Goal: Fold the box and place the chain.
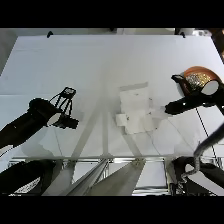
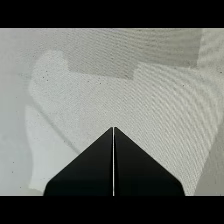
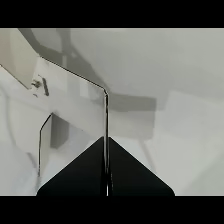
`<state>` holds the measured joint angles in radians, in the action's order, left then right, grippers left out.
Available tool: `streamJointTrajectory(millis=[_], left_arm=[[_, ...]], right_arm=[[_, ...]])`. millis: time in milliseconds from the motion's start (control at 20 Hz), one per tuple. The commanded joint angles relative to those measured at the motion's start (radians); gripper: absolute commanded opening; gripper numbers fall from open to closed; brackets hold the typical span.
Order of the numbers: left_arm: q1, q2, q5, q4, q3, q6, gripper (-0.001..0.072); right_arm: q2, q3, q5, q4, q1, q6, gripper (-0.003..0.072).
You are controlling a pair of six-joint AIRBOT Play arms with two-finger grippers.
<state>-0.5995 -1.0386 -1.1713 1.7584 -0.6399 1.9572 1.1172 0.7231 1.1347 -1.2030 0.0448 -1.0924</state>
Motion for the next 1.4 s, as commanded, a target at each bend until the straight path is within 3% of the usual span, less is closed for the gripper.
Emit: streamJointTrajectory(millis=[0,400,1250,1350], left_arm=[[0.001,0.001,0.0,0.0,0.001,0.0,0.0011],[0.001,0.001,0.0,0.0,0.001,0.0,0.0011],[0.001,0.001,0.003,0.0,0.0,0.0,0.0012],[0.001,0.001,0.074,-0.004,0.0,0.0,0.0012]], right_arm=[[-0.105,-0.081,-0.14,0.022,-0.114,-0.117,0.0009],[-0.217,-0.267,-0.256,0.021,-0.211,-0.242,0.0009],[-0.26,-0.271,-0.312,0.023,-0.237,-0.272,0.001],[-0.26,-0.271,-0.312,0.023,-0.237,-0.272,0.001]])
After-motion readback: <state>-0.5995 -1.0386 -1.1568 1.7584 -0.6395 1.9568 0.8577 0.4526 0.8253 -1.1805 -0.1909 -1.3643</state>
